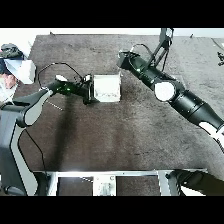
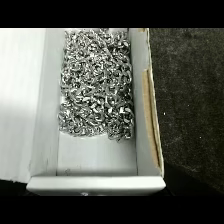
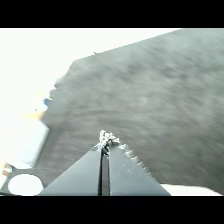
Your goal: Fold the box and place the chain.
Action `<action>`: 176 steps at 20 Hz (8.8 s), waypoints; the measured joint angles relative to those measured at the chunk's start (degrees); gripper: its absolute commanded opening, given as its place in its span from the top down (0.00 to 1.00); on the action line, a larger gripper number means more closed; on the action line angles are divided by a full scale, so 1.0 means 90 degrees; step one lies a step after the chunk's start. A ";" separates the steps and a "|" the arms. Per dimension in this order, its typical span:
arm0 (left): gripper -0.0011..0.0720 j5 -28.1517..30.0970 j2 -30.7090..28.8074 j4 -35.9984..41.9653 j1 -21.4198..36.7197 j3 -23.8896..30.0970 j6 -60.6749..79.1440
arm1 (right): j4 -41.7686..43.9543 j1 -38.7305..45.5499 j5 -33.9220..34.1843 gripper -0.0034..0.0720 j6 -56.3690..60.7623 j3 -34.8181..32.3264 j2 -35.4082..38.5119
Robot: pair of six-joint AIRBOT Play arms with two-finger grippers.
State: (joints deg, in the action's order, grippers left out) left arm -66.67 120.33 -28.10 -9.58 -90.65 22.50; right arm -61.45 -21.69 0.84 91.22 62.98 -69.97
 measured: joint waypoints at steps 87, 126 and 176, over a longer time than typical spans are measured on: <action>0.54 0.0002 0.0000 0.0005 0.0000 0.0000 -0.0002 | 0.2854 0.1860 -0.7662 0.76 -1.0353 0.4172 -0.4639; 0.54 -0.0005 0.0002 0.0002 0.0002 0.0002 -0.0007 | 0.2973 0.1902 -0.8425 0.97 -0.9743 0.4136 -0.4622; 0.54 0.0000 0.0002 0.0032 0.0002 0.0002 -0.0002 | 0.5085 0.2674 -0.0641 0.97 -0.9017 -0.5714 0.6237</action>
State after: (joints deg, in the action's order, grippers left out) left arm -66.67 120.36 -27.81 -9.56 -90.63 22.48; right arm -15.68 2.37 -4.93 10.07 11.55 -13.85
